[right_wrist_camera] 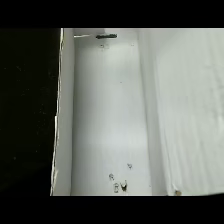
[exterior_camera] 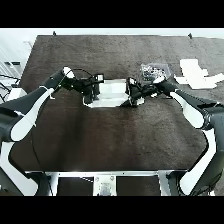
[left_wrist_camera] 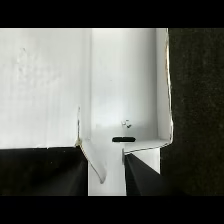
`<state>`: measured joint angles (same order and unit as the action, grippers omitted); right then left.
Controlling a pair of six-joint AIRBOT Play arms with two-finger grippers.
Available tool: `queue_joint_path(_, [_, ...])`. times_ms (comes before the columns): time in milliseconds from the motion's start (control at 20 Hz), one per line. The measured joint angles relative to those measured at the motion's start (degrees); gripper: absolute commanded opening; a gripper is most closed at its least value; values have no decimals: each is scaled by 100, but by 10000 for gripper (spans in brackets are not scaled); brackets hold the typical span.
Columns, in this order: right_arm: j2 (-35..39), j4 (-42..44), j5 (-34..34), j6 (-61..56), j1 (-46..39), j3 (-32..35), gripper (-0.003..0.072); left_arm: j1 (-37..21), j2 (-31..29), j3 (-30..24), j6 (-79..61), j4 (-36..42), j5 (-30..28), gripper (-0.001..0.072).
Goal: Fold the box and place the chain.
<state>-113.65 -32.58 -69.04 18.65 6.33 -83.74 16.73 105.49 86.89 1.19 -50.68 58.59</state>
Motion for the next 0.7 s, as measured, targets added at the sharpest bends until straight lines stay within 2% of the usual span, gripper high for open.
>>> queue_joint_path(700, [0, -9, -2, 4, -2, 0, 574, -4, 149, 0, -273, 382, 181, 277])
